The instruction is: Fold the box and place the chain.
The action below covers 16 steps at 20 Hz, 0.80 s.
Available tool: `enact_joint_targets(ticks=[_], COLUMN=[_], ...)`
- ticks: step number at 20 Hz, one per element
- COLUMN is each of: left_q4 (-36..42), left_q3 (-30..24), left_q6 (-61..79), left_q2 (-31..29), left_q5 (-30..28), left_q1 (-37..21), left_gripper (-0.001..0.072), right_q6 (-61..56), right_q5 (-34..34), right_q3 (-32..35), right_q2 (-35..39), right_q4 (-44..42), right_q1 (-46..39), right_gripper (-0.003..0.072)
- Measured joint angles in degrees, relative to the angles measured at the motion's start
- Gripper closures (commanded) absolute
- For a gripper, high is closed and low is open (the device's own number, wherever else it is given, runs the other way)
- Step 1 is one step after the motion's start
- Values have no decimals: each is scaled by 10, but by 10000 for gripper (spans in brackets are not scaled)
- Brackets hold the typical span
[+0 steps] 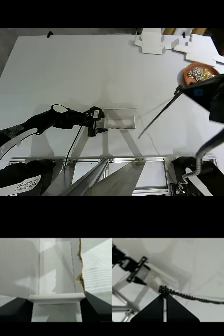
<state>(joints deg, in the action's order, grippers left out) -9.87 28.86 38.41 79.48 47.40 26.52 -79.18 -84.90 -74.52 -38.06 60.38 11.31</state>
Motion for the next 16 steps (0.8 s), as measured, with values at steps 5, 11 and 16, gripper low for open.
enact_joint_targets(ticks=[5, 11, 16], left_q4=[0, 0, 0], left_q3=[0, 0, 0], left_q6=[0, 0, 0], left_q2=[0, 0, 0], left_q5=[0, 0, 0], left_q1=[0, 0, 0], left_gripper=[558, 558, 558], right_q6=[-21, -33, -33], right_q5=[44, 111, 170], right_q3=[21, 67, 78], right_q2=[2, -26, -81], right_q4=[-5, -5, -5], right_q1=[84, 165, 216], right_gripper=[671, 671, 671])
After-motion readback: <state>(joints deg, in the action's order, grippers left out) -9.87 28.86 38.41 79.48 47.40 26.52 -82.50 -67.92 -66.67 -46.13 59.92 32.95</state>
